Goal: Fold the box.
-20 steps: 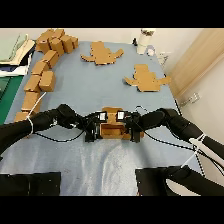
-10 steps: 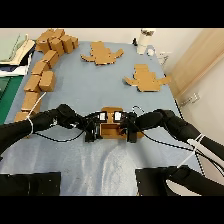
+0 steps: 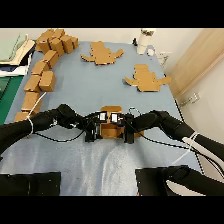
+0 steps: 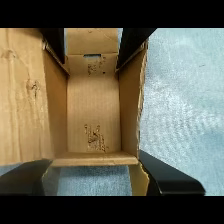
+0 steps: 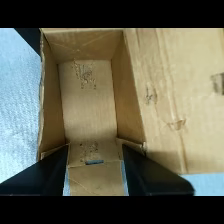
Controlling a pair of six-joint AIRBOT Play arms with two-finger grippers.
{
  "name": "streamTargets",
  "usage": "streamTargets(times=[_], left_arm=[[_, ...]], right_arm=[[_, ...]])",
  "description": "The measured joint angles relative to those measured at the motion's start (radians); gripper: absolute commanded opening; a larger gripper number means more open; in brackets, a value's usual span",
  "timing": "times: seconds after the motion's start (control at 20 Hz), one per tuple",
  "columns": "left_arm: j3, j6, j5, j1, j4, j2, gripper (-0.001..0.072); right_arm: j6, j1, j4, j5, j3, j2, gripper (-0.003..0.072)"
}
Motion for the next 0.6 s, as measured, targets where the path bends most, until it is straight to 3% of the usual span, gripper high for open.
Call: streamTargets(times=[0.05, 0.2, 0.25, 0.4, 0.45, 0.55, 0.6], left_arm=[[0.0, 0.0, 0.0, 0.0, 0.0, 0.0, 0.0422], [0.0, 0.001, 0.0, 0.0, 0.0, 0.0, 0.0422], [0.0, 0.001, 0.0, 0.0, 0.0, 0.0, 0.0421], [0.0, 0.002, 0.0, 0.0, 0.001, 0.0, 0.0422], [0.0, 0.002, 0.0, 0.0, 0.001, 0.0, 0.0422], [0.0, 0.002, 0.0, 0.0, 0.001, 0.0, 0.0422], [0.0, 0.002, 0.0, 0.0, 0.001, 0.0, 0.0422]], right_arm=[[0.006, 0.0, -0.004, 0.001, 0.0, 0.003, 0.0452], [0.101, 0.002, -0.098, -0.039, 0.014, 0.038, 0.0443], [0.166, 0.001, -0.166, -0.072, 0.022, 0.057, 0.043], [0.449, 0.0, -0.435, -0.189, 0.037, 0.129, 0.0282], [0.543, 0.0, -0.513, -0.224, 0.04, 0.151, 0.0264], [0.748, -0.002, -0.661, -0.293, 0.043, 0.195, 0.0059], [0.848, -0.006, -0.715, -0.319, 0.044, 0.209, 0.0021]])
